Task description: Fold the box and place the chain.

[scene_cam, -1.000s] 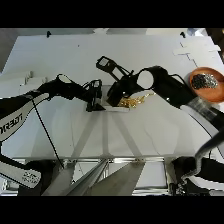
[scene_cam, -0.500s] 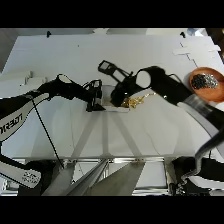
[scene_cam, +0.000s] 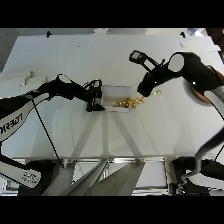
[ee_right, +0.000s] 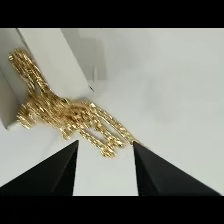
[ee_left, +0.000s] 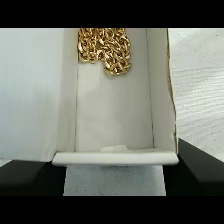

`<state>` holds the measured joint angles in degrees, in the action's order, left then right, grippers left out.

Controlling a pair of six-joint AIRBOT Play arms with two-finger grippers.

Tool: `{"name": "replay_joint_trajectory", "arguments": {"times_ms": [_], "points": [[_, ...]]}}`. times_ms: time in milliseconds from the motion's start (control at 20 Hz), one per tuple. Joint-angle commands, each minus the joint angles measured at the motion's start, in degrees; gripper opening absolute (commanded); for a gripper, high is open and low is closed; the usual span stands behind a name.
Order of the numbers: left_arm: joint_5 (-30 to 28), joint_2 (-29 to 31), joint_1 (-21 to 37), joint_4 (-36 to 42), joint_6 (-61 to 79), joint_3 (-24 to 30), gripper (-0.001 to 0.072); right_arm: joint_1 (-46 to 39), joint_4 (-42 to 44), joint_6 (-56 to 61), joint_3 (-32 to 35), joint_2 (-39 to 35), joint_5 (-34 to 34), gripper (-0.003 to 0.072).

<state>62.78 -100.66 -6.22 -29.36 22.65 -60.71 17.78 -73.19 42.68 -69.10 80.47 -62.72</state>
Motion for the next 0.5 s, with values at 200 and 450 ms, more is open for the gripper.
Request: {"name": "replay_joint_trajectory", "arguments": {"times_ms": [200,450], "points": [[0.0,0.0,0.1,0.0,0.0,0.0,0.0464,-1.9,0.1,-16.2,0.7,10.5,-0.7,0.0648],[0.0,0.0,0.1,0.0,0.0,0.0,0.0464,1.1,-0.2,-18.8,1.8,11.6,3.2,0.0652]]}}
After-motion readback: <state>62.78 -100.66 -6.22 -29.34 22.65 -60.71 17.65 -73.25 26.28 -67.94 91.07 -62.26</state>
